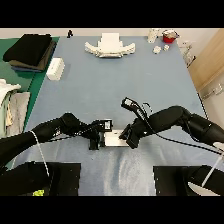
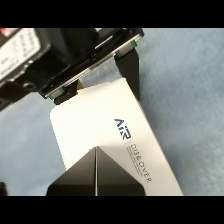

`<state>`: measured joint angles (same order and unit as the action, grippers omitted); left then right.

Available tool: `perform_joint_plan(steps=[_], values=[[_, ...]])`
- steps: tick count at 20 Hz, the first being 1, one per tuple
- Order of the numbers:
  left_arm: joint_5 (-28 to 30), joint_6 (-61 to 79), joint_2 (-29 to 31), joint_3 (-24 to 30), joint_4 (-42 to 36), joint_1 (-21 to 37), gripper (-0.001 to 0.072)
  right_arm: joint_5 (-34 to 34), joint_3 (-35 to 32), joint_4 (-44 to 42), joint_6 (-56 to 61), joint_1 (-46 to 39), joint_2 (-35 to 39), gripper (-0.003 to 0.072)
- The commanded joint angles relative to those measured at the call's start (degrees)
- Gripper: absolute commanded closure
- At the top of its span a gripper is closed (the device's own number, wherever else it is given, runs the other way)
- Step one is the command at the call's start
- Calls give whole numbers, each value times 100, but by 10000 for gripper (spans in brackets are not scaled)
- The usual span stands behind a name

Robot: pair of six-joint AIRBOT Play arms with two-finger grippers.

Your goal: Fold the box.

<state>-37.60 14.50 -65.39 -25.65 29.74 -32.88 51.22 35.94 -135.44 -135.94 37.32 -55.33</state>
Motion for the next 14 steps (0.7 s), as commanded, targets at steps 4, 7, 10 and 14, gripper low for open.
perform_joint_plan(steps=[4,7,10,14], values=[[2,0,-2,-7,2,4,211,-1565,-533,1073,-20,1029,824,683],[2,0,-2,-7,2,4,211,-1915,-531,1580,-20,1174,883,644],[0,0,-2,-7,2,4,211,-1897,-531,1849,-22,1174,822,368],[0,0,-2,-7,2,4,211,-1805,-531,1884,-157,1174,732,184]])
